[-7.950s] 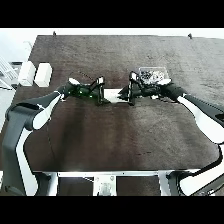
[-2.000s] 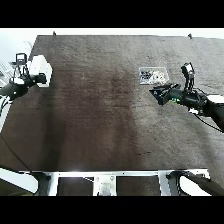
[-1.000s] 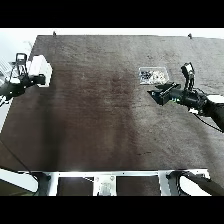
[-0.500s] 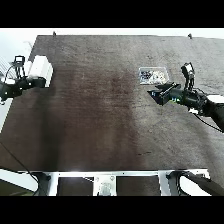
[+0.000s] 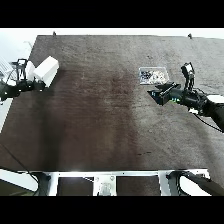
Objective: Fold the box and place the chain.
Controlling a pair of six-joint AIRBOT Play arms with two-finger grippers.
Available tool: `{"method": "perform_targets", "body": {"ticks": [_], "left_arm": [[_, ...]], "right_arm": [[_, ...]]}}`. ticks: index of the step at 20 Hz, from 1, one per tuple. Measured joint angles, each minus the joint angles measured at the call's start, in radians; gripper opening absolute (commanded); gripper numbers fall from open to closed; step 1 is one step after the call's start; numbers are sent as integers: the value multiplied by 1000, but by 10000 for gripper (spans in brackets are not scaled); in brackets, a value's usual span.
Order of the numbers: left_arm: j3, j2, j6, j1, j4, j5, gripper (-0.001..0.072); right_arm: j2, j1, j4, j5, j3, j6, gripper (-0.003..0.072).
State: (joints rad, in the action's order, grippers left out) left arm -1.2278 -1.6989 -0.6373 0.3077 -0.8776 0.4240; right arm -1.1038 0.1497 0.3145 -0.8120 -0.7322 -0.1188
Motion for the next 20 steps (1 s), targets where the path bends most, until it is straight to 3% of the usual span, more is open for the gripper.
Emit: {"method": "perform_targets", "body": {"ticks": [5,7,8,9,11,12,15,20], "left_arm": [[1,-3,-7,33,-90,87,720],[0,1,-8,62,-101,145,656],[0,1,-7,79,-117,183,324],[1,6,-1,95,-122,227,30],[0,30,53,111,-120,323,19],[1,45,81,116,-105,372,17],[3,140,177,127,8,455,15],[4,402,331,132,235,511,15]], "right_arm": [[0,0,0,-1,0,0,604],[0,0,0,-6,0,0,604],[0,0,0,-13,0,0,567],[0,0,0,-21,0,0,357],[4,0,0,-53,0,-5,65],[9,-2,-2,-71,0,-5,12],[53,-7,-6,-105,0,-4,10],[206,-10,-8,-61,0,-27,9]]}}
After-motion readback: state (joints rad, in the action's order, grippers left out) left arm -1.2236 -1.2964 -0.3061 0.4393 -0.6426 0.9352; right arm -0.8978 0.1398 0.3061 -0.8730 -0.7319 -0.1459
